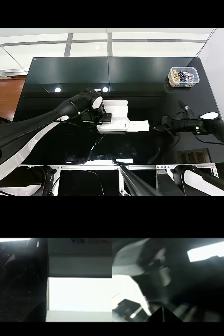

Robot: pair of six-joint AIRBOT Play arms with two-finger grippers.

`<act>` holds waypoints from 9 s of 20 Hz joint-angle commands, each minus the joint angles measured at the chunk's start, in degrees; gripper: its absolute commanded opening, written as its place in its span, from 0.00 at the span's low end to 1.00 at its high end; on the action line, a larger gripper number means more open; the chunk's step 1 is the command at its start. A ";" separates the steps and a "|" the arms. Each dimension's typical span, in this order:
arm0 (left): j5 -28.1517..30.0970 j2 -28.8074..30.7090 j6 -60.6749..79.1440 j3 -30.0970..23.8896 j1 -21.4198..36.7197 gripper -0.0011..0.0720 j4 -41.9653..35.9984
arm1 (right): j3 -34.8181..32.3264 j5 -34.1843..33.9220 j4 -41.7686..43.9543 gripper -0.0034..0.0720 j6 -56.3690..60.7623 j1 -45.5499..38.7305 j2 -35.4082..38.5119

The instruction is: Fold the box and place the chain.

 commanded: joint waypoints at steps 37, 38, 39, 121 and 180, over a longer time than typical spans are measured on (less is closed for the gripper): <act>-0.02 0.02 0.00 0.02 0.04 0.05 0.04 | 20.55 -2.01 -1.46 0.59 10.49 31.65 -5.27; -0.02 0.02 0.00 0.02 0.04 0.05 0.04 | 21.31 -2.58 -3.74 0.59 12.52 32.59 -5.27; -0.02 0.02 0.00 0.02 0.04 0.05 0.04 | 22.14 -3.13 -6.08 0.59 14.38 33.75 -5.27; -0.20 0.02 0.00 0.02 0.11 0.05 0.09 | 43.01 -0.24 -89.85 0.79 55.87 37.07 3.41; -0.04 0.00 0.00 0.02 0.11 0.05 0.09 | 75.47 23.82 -35.93 0.06 31.50 16.90 9.11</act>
